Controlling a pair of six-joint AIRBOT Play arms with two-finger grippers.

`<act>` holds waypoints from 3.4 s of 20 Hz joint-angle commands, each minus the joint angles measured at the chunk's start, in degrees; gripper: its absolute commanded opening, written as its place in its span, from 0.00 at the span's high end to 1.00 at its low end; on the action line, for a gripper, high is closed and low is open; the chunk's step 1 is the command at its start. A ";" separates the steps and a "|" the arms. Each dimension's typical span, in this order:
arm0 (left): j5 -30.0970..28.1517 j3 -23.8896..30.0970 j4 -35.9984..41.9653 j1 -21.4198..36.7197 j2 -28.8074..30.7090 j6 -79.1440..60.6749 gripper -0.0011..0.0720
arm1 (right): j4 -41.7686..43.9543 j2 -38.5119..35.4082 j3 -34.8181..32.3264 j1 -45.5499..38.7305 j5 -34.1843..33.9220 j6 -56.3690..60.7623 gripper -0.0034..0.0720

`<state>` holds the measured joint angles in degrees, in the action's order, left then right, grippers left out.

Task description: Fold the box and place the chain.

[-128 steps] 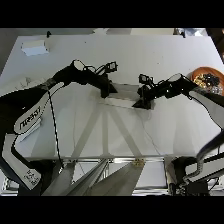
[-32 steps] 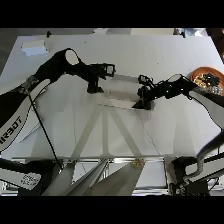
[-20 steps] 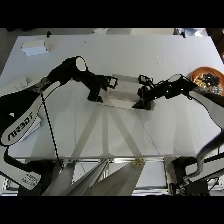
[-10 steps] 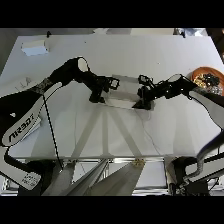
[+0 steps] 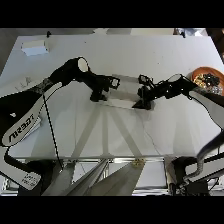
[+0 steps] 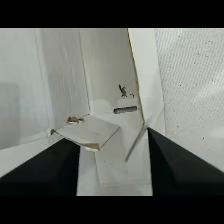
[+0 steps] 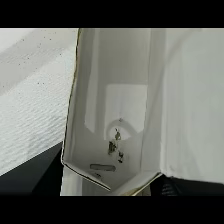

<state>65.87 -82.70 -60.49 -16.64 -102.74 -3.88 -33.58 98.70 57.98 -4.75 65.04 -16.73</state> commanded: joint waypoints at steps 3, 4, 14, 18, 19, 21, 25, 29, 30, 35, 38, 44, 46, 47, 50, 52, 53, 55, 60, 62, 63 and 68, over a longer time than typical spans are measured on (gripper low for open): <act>-0.85 -0.02 0.00 -0.15 -0.04 0.07 0.53 | -0.04 0.00 0.02 -0.02 0.07 -0.04 0.57; -0.70 -0.02 0.04 -0.28 -0.04 0.04 0.54 | -0.04 0.00 0.02 0.00 0.07 -0.04 0.57; 0.57 -0.02 0.61 -0.59 -0.04 0.33 0.64 | -0.04 0.00 0.02 0.00 0.07 -0.04 0.57; -0.09 -0.02 0.63 -0.59 -0.04 0.37 0.64 | -0.04 0.00 0.02 -0.02 0.07 -0.04 0.57; -0.11 -0.02 0.63 -0.59 -0.04 0.35 0.64 | -0.04 0.00 0.02 0.00 0.07 -0.04 0.57; -0.09 -0.02 0.39 -0.59 -0.04 0.35 0.63 | -0.04 0.00 0.02 -0.02 0.09 -0.04 0.57; -1.40 -0.02 -1.60 -0.59 -0.02 0.46 0.63 | -0.04 0.00 0.02 0.00 0.07 -0.04 0.57; -1.44 -0.04 -1.53 -0.59 0.02 0.44 0.63 | -0.04 0.00 0.02 0.00 0.09 -0.04 0.57; -1.44 -0.04 -1.51 -0.59 0.09 0.46 0.63 | -0.04 0.00 0.02 0.00 0.07 -0.04 0.57; -1.40 -0.04 1.46 -0.59 0.09 0.44 0.63 | -0.04 0.00 0.02 -0.02 0.07 -0.04 0.57; -1.40 -0.04 4.02 -0.59 0.09 0.44 0.72 | -0.04 0.00 0.02 -0.02 0.07 -0.04 0.57; 2.12 -0.04 4.15 -0.59 0.07 0.50 0.79 | -0.04 0.00 0.02 0.00 0.09 -0.04 0.57; 2.03 -0.04 4.37 -0.59 0.07 0.50 0.75 | -0.04 0.00 0.02 0.00 0.07 -0.04 0.57; 1.90 -0.04 4.57 -0.59 0.07 0.50 0.64 | -0.04 0.00 0.02 -0.02 0.09 -0.04 0.57; 1.86 -0.04 4.79 -0.59 0.07 0.52 0.57 | -0.04 0.00 0.02 -0.02 0.07 -0.04 0.57; 1.79 -0.04 4.79 -0.59 0.07 0.83 0.55 | -0.04 0.00 0.02 -0.02 0.09 -0.04 0.57; 1.51 -0.04 4.79 -0.59 0.07 1.81 0.50 | -0.04 0.00 0.02 0.00 0.09 -0.04 0.57; 0.31 -0.04 4.83 -0.59 0.07 4.96 0.50 | -0.04 0.00 0.02 0.00 0.07 -0.04 0.57; -2.12 -0.04 7.85 -0.61 0.07 9.20 0.50 | -0.04 0.00 0.02 0.00 0.07 -0.04 0.57; -2.29 -0.04 7.96 -0.59 0.07 9.55 0.50 | -0.04 0.00 0.02 0.00 0.09 -0.04 0.57; -2.29 -0.02 7.96 -0.59 0.07 9.94 0.50 | -0.07 0.00 0.02 -0.02 0.09 -0.04 0.57; -2.21 -0.04 7.93 -0.59 0.07 10.40 0.69 | -0.04 0.00 0.02 -0.02 0.07 -0.04 0.57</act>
<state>63.72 -82.67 -52.40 -17.26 -102.67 6.04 -33.52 98.70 57.95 -4.78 64.93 -16.75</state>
